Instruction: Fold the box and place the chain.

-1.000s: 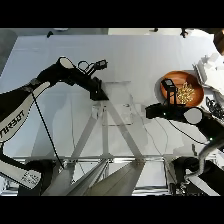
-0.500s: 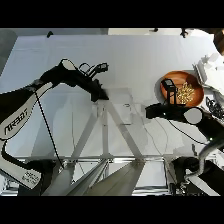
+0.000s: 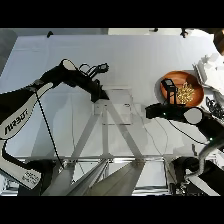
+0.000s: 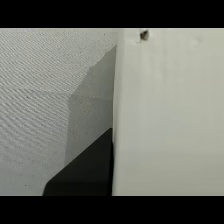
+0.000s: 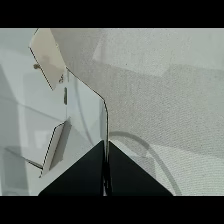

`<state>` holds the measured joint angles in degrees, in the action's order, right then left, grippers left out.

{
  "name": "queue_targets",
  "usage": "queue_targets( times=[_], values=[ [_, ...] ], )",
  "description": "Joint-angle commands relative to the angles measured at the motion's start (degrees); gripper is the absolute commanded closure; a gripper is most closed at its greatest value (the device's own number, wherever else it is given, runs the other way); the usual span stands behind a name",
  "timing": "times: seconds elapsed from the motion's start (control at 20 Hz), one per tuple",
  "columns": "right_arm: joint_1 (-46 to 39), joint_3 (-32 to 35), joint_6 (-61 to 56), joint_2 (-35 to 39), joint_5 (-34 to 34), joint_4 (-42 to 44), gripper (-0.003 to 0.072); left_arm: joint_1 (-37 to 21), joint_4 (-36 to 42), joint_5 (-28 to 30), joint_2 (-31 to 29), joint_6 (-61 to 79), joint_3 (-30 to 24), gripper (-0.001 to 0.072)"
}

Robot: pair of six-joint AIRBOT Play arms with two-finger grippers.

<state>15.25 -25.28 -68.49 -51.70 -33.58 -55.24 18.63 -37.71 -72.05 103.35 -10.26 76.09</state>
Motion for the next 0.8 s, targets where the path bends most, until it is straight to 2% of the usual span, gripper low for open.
queue_targets(
  times=[0.0, 0.5, 0.65, 0.75],
  values=[
    [0.04, 0.04, -0.02, 0.02, -0.04, 0.0, 0.0678, 0.04, -0.04, -0.04, 0.02, -0.24, -0.02, 0.0697],
    [0.04, 0.04, 0.0, 0.02, 0.39, 0.02, 0.0678, 0.04, -0.07, 0.02, 0.02, -0.22, -0.02, 0.0697],
    [0.04, 0.04, -0.04, 0.02, 7.37, 0.02, 0.0677, 0.04, -0.07, 0.22, 0.04, -0.22, -0.02, 0.0698],
    [0.04, 0.04, -0.07, 0.02, 9.57, 0.04, 0.0677, 0.02, -0.07, 0.22, 0.02, -0.22, -0.02, 0.0698]
  ],
)
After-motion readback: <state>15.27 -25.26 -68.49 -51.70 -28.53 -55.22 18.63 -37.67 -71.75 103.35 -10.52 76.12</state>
